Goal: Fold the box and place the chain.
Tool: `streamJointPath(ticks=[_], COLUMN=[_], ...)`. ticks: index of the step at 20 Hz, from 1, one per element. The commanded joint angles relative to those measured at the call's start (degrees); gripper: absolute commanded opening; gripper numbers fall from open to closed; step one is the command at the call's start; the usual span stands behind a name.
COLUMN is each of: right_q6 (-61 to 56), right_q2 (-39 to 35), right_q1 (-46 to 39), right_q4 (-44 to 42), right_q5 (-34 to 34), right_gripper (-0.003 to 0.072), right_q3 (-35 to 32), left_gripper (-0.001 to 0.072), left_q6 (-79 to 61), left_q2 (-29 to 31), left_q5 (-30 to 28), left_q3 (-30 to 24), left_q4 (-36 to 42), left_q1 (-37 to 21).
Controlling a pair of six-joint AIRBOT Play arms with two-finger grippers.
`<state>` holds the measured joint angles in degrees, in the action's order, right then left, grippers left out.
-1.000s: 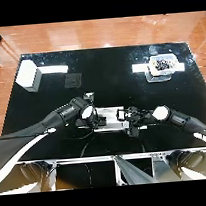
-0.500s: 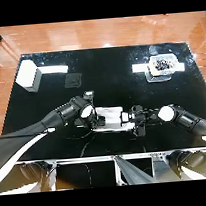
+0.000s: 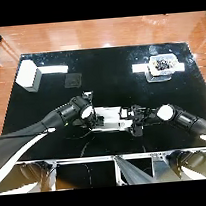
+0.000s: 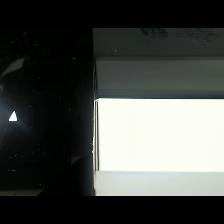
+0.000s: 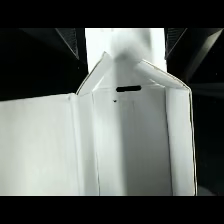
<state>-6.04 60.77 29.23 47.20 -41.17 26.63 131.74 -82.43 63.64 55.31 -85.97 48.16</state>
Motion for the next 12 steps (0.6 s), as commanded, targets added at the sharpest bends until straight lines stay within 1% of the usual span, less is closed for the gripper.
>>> streamJointPath(ticks=[1, 2, 3, 4, 5, 8, 9, 10, 12], right_q6=[0.04, 0.04, 0.04, 0.02, -0.02, -0.02, -0.02, -0.17, -0.22], right_q2=[0.09, 0.09, 0.11, 0.11, 0.11, 0.11, 0.11, 0.11, 0.11], right_q1=[1.31, 1.95, 2.6, 3.1, 3.52, 3.69, 3.69, 3.69, 3.82], right_q4=[-1.22, -1.29, -1.33, -1.36, -1.64, -2.86, -2.86, -3.1, -4.48], right_q5=[0.31, 0.52, 1.44, 2.12, 2.89, 3.72, 3.74, 3.74, 3.82], right_gripper=[0.0586, 0.053, 0.053, 0.0498, 0.0362, 0.0356, 0.0306, 0.0185, 0.0179], right_q3=[0.02, 0.02, 0.02, 0.02, 0.02, 0.02, 0.02, 0.02, 0.02], left_gripper=[0.0022, 0.0023, 0.0022, 0.0023, 0.0023, 0.0023, 0.0023, 0.0023, 0.0023], left_q6=[0.31, 0.31, 0.31, 0.31, 0.31, 0.31, 0.31, 0.31, 0.31], left_q2=[-0.04, -0.04, -0.04, -0.04, -0.04, -0.04, -0.04, -0.04, -0.04], left_q5=[0.04, 0.04, 0.02, 0.04, 0.02, 0.02, 0.0, -0.02, -0.04], left_q3=[-0.04, -0.04, -0.04, -0.04, -0.04, -0.04, -0.04, -0.04, -0.04], left_q4=[-0.57, -0.55, -0.55, -0.52, -0.52, -0.48, -0.39, -0.33, -0.33], left_q1=[0.02, 0.02, 0.02, 0.02, 0.02, 0.02, 0.02, 0.02, 0.02])
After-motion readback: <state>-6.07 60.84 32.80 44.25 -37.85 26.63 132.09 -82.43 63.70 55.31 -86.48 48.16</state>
